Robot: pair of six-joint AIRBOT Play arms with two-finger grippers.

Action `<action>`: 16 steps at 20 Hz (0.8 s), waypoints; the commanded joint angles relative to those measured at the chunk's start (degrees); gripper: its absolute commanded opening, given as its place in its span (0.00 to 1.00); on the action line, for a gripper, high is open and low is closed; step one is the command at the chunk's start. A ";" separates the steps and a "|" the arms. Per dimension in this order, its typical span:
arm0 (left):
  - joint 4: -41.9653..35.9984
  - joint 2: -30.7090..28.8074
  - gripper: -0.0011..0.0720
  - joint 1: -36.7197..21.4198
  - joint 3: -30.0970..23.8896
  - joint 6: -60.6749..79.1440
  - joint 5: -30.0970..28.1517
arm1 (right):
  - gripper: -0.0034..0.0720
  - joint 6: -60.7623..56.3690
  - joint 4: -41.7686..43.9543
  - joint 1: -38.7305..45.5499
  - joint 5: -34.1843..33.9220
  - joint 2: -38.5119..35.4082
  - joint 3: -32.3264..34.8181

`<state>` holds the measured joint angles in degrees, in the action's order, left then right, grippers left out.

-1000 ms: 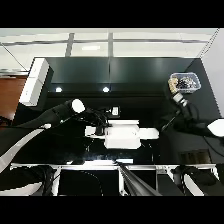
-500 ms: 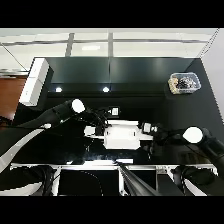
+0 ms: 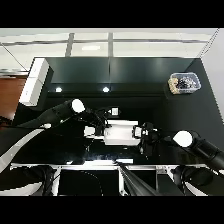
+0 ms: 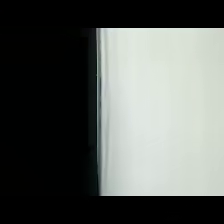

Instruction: Fold the box and place the chain.

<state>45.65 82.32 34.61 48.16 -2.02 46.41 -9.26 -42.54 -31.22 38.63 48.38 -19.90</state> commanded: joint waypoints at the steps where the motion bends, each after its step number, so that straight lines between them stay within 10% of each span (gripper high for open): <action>1: -0.04 0.04 0.05 0.04 -0.02 0.09 -0.04 | 0.99 -1.11 -1.42 -0.70 -2.23 -0.07 -0.31; 16: -0.04 0.04 0.05 0.07 -0.02 0.11 0.33 | 0.99 0.96 1.38 6.95 2.08 2.78 -5.97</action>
<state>45.60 82.35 34.68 48.16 -1.91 46.68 -11.84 -46.22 -24.60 39.55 49.50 -25.74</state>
